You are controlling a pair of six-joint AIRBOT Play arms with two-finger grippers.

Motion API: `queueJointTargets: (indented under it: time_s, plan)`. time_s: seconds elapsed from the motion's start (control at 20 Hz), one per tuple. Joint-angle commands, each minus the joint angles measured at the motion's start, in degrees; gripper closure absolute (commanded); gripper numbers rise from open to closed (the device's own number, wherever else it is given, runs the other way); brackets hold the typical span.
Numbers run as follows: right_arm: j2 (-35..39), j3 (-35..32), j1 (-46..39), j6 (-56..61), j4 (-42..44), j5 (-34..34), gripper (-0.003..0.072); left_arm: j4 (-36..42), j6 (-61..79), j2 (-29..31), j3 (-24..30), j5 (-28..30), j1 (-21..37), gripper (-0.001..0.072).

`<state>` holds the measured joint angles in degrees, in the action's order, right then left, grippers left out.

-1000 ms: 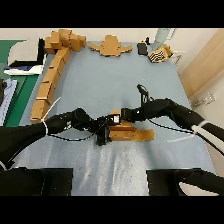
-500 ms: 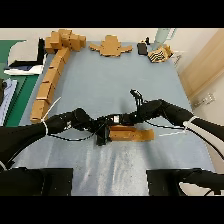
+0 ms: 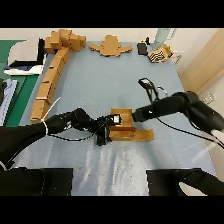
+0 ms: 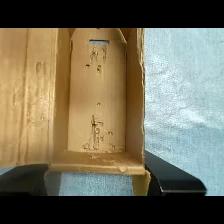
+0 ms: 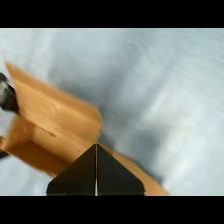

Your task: Fold the box.

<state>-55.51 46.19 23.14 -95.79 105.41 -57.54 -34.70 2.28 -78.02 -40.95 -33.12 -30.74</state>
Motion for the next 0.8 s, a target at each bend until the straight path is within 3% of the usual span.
queueJointTargets:
  time_s: [0.0,0.1,0.15,0.2,0.25,0.4,0.75]
  plan:
    - [10.56,-5.6,0.74,-0.92,-5.01,-12.09,0.0682,0.02,0.02,0.02,-0.07,0.04,0.02,0.0387]
    - [17.77,-12.96,2.43,-14.91,3.69,-17.03,0.0681,0.0,0.02,0.02,-0.07,0.0,0.02,0.0387]
    - [20.94,-16.44,3.26,-16.83,4.11,-17.0,0.0627,0.02,0.02,0.02,-0.07,-0.11,0.0,0.0387]
    - [23.65,-19.8,3.48,-16.81,3.63,-15.82,0.03,0.02,0.02,0.02,-0.07,-0.22,0.02,0.0387]
    - [25.38,-22.05,3.45,-17.33,2.6,-13.62,0.0047,0.02,0.02,0.02,-0.07,-0.22,0.04,0.0387]
    - [24.72,-25.0,3.41,-25.16,-2.38,-2.71,0.0045,0.02,0.02,0.02,-0.07,-0.33,0.0,0.0387]
    - [10.21,-24.72,3.41,-50.53,-1.86,24.33,0.0048,0.02,0.02,0.02,-0.07,-0.31,0.0,0.0387]
